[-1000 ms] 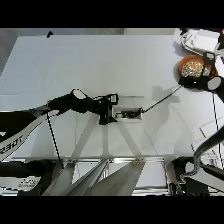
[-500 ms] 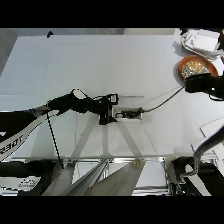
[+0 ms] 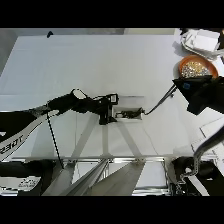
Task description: Fold the box and place the chain.
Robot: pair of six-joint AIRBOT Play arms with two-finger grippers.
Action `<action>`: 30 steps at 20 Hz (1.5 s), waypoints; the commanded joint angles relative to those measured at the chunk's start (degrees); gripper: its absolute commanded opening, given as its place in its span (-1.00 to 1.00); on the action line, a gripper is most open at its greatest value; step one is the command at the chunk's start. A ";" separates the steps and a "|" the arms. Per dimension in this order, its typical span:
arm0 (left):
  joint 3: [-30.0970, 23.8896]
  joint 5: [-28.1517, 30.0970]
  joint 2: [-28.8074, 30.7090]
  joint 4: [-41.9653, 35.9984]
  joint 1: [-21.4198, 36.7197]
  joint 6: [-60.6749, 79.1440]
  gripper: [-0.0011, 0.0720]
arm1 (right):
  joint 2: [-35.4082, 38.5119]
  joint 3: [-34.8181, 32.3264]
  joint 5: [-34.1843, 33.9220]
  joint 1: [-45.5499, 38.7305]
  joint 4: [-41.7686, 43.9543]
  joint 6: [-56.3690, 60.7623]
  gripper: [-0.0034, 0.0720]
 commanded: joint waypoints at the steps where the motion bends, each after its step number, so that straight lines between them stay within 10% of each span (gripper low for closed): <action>1: 0.02 0.00 0.02 0.02 0.00 0.02 -0.07 | 0.31 0.94 -2.60 1.01 9.53 -1.88 -0.88; 9: 0.02 0.00 0.02 0.02 0.00 0.02 -0.07 | -5.42 0.94 -6.82 1.03 25.11 -12.09 -0.88; 16: 0.02 -0.02 0.02 0.02 0.00 0.02 -0.07 | -20.24 -1.55 3.54 1.16 19.87 -13.44 -0.88; 30: 0.02 0.00 0.02 0.02 0.00 0.02 -0.07 | -35.36 -10.67 -2.54 10.19 6.10 -9.66 -0.55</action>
